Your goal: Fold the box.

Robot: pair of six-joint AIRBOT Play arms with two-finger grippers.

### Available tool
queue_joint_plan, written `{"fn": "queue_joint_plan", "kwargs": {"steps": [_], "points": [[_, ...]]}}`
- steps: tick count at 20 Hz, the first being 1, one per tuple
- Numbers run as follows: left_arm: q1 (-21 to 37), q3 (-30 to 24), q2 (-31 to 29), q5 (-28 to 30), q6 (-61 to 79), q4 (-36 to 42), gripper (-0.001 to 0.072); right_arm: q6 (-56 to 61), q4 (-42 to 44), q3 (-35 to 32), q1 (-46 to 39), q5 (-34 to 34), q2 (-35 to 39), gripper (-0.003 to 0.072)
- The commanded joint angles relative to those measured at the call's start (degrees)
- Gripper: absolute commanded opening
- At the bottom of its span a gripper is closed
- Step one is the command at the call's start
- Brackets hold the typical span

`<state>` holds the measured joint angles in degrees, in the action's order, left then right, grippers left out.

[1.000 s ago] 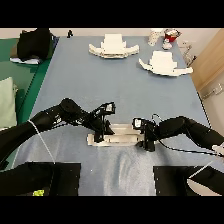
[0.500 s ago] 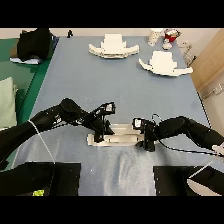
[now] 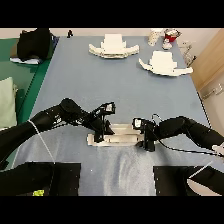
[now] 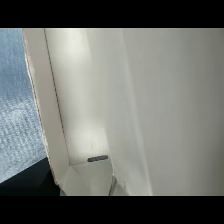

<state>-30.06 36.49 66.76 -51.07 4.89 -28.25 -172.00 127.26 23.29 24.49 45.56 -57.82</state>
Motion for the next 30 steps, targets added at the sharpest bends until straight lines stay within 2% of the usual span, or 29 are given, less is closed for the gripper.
{"fn": "queue_joint_plan", "kwargs": {"steps": [1, 9, 11, 14, 16, 17, 19, 21, 22, 23, 24, 25, 27, 30], "points": [[0.0, 0.0, 0.0, -0.1, 0.0, 0.0, 0.0014, 0.0, 0.0, 0.0, 0.0, 0.0, 0.0, 0.0465], [0.0, 0.0, 0.0, 0.1, 0.0, 0.0, 0.0018, 0.0, 0.0, 0.0, 0.0, 0.0, 0.0, 0.0465], [0.0, 0.0, 0.0, 0.1, -0.1, 0.0, 0.0338, 0.0, 0.0, 0.0, 0.0, 0.0, 0.0, 0.0464], [0.2, 0.0, -0.3, 0.1, -0.7, -0.1, 0.034, 0.0, 0.0, 0.0, 0.0, 0.0, 0.0, 0.0465], [1.3, 0.0, -1.4, 0.4, -6.3, -0.1, 0.0524, 0.0, 0.0, 0.0, 0.0, 0.0, 0.0, 0.0465], [2.3, 0.0, -2.2, 0.2, -9.7, -0.1, 0.0556, 0.0, 0.0, 0.0, 0.0, 0.0, 0.0, 0.0464], [5.4, 0.0, -4.7, -1.4, -15.5, -1.5, 0.0556, 0.0, 0.0, 0.0, 0.0, 0.0, 0.0, 0.0465], [9.0, 0.0, -8.0, -3.4, -23.8, -6.8, 0.0555, 0.0, 0.0, 0.0, 0.0, 0.0, 0.0, 0.0465], [10.8, 0.0, -9.8, -5.1, -29.8, -10.2, 0.0521, 0.0, 0.0, 0.0, 0.0, 0.0, 0.0, 0.0465], [12.4, 0.0, -11.3, -7.3, -35.8, -12.8, 0.0406, 0.0, 0.0, 0.0, 0.0, 0.0, 0.0, 0.0464], [13.6, 0.0, -12.6, -10.6, -41.2, -14.6, 0.013, 0.0, 0.0, 0.0, 0.0, 0.0, 0.0, 0.0465], [14.2, 0.0, -13.4, -13.7, -43.0, -15.5, 0.0014, 0.0, 0.0, 0.0, 0.0, 0.0, 0.0, 0.0465], [13.3, -0.1, -13.6, -18.6, -48.4, -14.5, 0.0014, 0.0, 0.0, 0.0, 0.0, 0.0, 0.0, 0.0465], [7.4, -1.5, -13.6, -18.3, -58.0, -9.8, 0.0013, 0.0, 0.0, 0.0, 0.0, -0.1, 0.0, 0.0465]]}}
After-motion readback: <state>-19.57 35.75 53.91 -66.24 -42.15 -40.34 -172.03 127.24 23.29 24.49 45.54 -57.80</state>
